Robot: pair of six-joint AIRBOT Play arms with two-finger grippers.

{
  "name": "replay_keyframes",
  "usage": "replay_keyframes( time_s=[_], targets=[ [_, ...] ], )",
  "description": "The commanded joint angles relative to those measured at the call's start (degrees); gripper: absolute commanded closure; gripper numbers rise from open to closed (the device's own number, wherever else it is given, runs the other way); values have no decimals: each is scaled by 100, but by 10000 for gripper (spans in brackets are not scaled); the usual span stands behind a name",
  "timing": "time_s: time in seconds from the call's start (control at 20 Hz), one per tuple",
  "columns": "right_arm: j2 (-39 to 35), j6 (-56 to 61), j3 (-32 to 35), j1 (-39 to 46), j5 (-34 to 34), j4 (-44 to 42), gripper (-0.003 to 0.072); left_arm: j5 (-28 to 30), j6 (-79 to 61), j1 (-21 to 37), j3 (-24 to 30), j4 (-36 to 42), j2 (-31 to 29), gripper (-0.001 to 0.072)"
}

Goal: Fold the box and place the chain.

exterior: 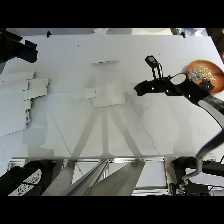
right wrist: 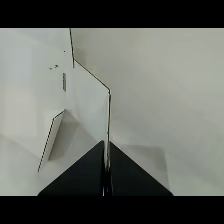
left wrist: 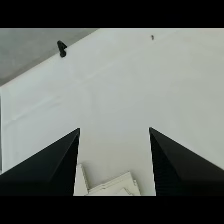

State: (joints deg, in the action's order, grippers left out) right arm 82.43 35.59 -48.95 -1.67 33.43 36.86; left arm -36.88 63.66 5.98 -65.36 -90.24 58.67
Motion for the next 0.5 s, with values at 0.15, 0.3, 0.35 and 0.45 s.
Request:
replay_keyframes(
  time_s=[0.15,0.3,0.35,0.45],
  targets=[
    [0,66,542,-22,-1062,-9,674,2,0,7,-2,-2,-2,238],
    [-2,83,542,-22,-1038,-24,673,2,0,7,-2,-2,-2,238],
    [-9,142,542,-22,-1038,-24,672,0,0,7,-2,-2,-2,238],
    [-42,210,542,-22,-1008,-22,671,2,0,7,-2,-2,-2,238]
  ],
)
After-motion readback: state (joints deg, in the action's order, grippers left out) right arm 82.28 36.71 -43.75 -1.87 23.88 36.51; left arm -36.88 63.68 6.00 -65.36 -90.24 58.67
